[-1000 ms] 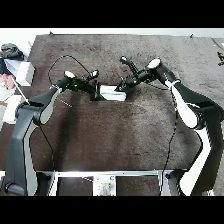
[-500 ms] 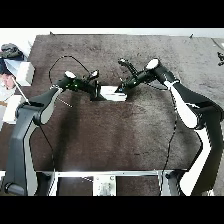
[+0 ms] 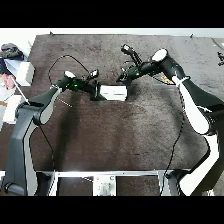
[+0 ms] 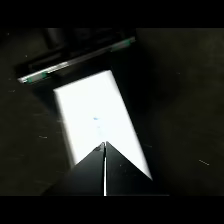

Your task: Fold the box and place the chain.

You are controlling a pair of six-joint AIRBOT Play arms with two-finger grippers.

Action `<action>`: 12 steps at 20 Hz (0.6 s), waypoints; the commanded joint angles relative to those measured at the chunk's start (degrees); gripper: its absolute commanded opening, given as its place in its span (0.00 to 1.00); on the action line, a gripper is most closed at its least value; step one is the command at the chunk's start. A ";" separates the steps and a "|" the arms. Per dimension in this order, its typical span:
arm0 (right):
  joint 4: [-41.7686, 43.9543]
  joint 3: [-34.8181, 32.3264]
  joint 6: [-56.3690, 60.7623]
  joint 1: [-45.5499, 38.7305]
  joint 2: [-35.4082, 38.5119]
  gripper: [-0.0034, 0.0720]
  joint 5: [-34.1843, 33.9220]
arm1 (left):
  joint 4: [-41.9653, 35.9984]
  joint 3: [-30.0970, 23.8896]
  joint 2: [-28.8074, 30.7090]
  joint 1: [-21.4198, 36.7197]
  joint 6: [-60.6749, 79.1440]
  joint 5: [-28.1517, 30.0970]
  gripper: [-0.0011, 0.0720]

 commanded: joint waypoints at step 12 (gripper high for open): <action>4.44 -16.04 0.70 0.13 1.36 0.06 -6.62 | 0.04 -0.02 0.04 -0.02 0.11 -0.02 0.72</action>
